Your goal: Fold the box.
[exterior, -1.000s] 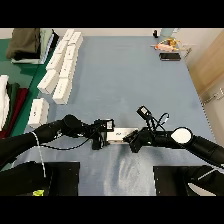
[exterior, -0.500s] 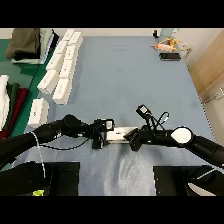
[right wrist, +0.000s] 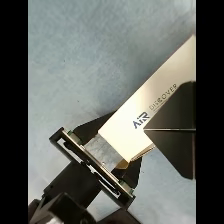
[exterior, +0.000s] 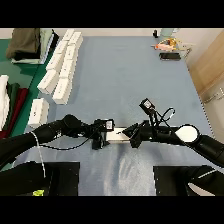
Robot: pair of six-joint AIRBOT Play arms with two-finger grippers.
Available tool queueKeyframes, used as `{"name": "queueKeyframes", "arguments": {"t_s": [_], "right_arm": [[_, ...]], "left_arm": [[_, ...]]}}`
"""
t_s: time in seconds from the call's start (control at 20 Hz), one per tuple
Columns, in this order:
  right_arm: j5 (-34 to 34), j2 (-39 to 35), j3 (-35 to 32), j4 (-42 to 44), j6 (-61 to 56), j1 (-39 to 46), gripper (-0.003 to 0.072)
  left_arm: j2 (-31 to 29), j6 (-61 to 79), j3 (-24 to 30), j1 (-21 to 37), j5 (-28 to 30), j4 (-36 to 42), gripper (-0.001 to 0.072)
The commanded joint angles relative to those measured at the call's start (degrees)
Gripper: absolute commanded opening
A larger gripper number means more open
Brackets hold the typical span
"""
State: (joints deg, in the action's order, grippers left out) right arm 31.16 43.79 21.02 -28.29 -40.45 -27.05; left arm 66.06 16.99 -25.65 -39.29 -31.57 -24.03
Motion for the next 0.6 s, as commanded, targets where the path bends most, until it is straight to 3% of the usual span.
{"name": "queueKeyframes", "arguments": {"t_s": [0.0, 0.55], "right_arm": [[1.01, 2.12, 0.11, 0.11, 0.00, -0.07, 0.0002], [2.84, 10.23, 0.11, 0.15, 0.07, -0.11, 0.0002]], "left_arm": [[0.02, -0.02, 0.00, -0.02, 0.02, 0.00, 0.0465], [0.02, 0.00, 0.00, -0.02, 0.02, 0.00, 0.0465]]}}
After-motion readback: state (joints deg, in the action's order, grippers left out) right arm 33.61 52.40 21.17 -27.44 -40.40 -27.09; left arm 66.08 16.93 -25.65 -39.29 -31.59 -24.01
